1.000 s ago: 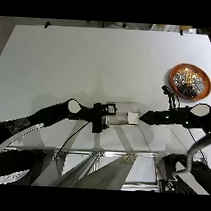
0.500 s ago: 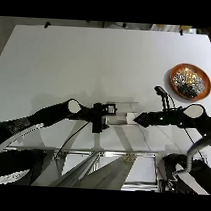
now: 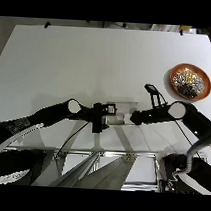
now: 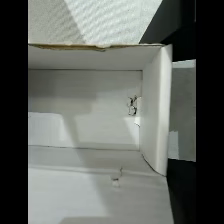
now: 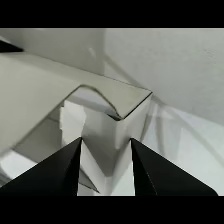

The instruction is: Fold the box and place the chain.

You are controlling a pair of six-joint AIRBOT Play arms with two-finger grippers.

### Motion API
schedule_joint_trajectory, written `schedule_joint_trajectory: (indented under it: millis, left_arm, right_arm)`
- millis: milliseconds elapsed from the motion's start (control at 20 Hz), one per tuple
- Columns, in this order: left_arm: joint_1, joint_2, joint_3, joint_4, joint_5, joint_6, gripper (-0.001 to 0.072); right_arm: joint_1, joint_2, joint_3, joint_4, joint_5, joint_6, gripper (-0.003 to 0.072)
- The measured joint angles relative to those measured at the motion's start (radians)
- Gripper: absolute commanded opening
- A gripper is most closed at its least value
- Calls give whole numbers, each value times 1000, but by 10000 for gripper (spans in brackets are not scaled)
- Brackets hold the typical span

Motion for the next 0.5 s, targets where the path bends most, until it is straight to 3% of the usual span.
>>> schedule_joint_trajectory:
  millis: [500]
  left_arm:
    - [0,0,0,0,0,0,252]
  right_arm:
    - [222,-218,202,-351,87,455,306]
